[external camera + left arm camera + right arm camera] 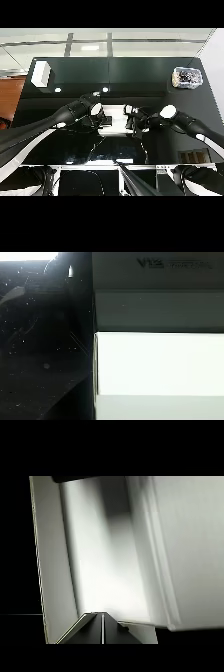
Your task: Fold the box and place the chain.
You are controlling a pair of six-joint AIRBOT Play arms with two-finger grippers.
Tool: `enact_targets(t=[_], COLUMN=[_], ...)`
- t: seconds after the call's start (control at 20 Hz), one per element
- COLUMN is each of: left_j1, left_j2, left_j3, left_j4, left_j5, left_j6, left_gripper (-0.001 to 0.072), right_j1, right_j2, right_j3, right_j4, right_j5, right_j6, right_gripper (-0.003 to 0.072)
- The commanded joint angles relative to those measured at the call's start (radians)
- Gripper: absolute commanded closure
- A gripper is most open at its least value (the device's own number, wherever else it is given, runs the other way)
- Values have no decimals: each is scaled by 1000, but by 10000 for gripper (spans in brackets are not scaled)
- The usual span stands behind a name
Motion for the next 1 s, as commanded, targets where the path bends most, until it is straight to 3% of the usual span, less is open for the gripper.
enact_targets(t=[0.0, 0.1, 0.25, 0.4, 0.6, 0.75, 0.85, 0.95], left_j1=[1, 1, 1, 1, 1, 1, 1, 1], left_j2=[0, 0, 0, 0, 0, 0, 0, 0], left_j3=[1, 1, 1, 1, 1, 1, 1, 1], left_j4=[2, 1, 1, 1, 1, 1, 0, 1], left_j5=[1, 0, 0, 0, -3, -3, -3, -3], left_j6=[0, 0, 0, 0, 0, 0, 0, 0], left_gripper=[681, 681, 681, 681, 681, 681, 681, 681], right_j1=[-90, -249, -512, -643, -560, -426, -360, -344], right_j2=[125, 214, 227, 197, 25, -98, -129, -129], right_j3=[50, 58, -10, -120, -128, -124, -98, -42], right_j4=[-203, -238, -267, -186, -82, 116, 205, 178], right_j5=[142, 185, 148, 140, 249, 257, 257, 289], right_j6=[494, 774, 1106, 1209, 1092, 923, 855, 849], right_gripper=[670, 670, 669, 670, 670, 669, 669, 668])
